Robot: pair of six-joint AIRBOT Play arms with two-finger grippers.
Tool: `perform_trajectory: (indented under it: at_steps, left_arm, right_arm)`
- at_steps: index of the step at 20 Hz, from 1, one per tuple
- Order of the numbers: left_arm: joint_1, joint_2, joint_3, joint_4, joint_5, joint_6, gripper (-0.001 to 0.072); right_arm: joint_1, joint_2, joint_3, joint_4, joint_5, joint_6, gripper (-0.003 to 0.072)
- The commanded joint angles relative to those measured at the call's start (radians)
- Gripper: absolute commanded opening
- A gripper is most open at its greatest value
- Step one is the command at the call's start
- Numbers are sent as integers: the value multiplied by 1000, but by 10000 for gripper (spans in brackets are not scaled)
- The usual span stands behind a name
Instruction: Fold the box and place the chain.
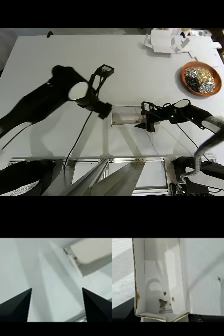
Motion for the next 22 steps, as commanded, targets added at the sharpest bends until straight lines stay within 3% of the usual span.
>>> perform_trajectory:
  at_steps: [1,4,7,12,15,22]
  left_arm:
    - [106,173,-188,-74,80,637,701]
    - [239,243,-415,-326,208,1283,701]
    - [326,200,-542,-581,333,1724,700]
    - [345,-31,-545,-863,516,1881,702]
    - [311,-147,-542,-1011,526,2089,702]
    - [260,-212,-516,-1122,555,2219,704]
  right_arm:
    - [0,1,0,0,0,0,339]
    - [0,1,0,0,0,0,339]
    - [0,1,0,0,0,0,339]
    - [0,1,0,0,0,0,339]
    - [0,1,0,0,0,0,339]
    - [0,0,0,0,0,0,339]
